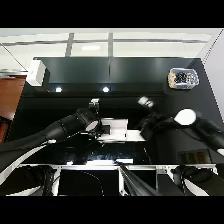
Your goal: Fold the box and place the chain.
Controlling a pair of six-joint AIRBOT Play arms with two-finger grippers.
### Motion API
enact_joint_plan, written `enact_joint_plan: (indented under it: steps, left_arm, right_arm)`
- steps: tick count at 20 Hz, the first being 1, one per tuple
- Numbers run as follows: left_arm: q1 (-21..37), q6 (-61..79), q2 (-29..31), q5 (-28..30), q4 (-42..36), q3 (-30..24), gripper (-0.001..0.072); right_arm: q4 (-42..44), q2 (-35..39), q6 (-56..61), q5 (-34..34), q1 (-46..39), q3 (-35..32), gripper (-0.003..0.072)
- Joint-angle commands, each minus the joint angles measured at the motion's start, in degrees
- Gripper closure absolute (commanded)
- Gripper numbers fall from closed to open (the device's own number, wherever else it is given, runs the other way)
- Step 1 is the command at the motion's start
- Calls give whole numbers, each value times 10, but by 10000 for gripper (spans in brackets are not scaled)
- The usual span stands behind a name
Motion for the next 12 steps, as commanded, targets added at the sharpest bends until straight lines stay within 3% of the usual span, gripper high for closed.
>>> enact_joint_plan:
  steps: [1,3,5,8,12]
  left_arm:
    - [0,0,0,0,2,0,680]
    - [0,0,0,0,2,0,681]
    - [0,0,0,-1,2,0,680]
    - [0,0,0,0,2,0,681]
    - [0,0,0,0,2,0,680]
  right_arm:
    - [-56,37,220,108,-188,-3,648]
    - [-15,35,274,85,-278,-29,648]
    - [39,29,286,83,-311,-74,647]
    - [78,-5,287,85,-269,-123,647]
    - [134,-59,286,16,-173,-128,644]
